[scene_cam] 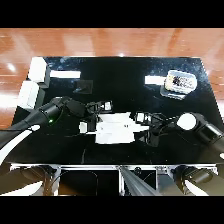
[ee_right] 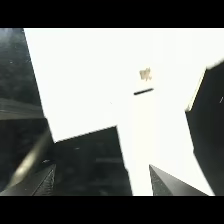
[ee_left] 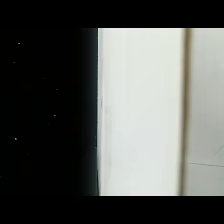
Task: Fold the box and place the chain.
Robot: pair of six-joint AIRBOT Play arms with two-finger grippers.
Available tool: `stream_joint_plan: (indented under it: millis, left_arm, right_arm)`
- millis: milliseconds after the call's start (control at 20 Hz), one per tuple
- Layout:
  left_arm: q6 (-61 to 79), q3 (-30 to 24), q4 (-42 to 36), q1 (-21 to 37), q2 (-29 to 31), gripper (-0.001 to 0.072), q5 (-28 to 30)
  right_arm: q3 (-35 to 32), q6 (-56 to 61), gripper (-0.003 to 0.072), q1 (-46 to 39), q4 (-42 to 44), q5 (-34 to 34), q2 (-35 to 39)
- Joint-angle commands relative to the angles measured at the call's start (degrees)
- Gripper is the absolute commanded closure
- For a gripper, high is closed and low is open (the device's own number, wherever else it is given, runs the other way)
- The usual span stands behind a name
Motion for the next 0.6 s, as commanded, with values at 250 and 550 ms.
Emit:
stream_joint_plan:
  millis: [250, 550]
  left_arm:
    - [0.0, 0.0, 0.0, 0.0, 0.0, 0.0688, 0.3]
    - [0.0, 0.0, 0.0, 0.0, 0.0, 0.0688, 0.1]
  right_arm:
    - [-0.4, -4.2, -0.0024, 2.4, -2.5, -4.5, -0.8]
    - [-0.5, -6.6, -0.0025, 2.4, -2.4, -5.0, -3.0]
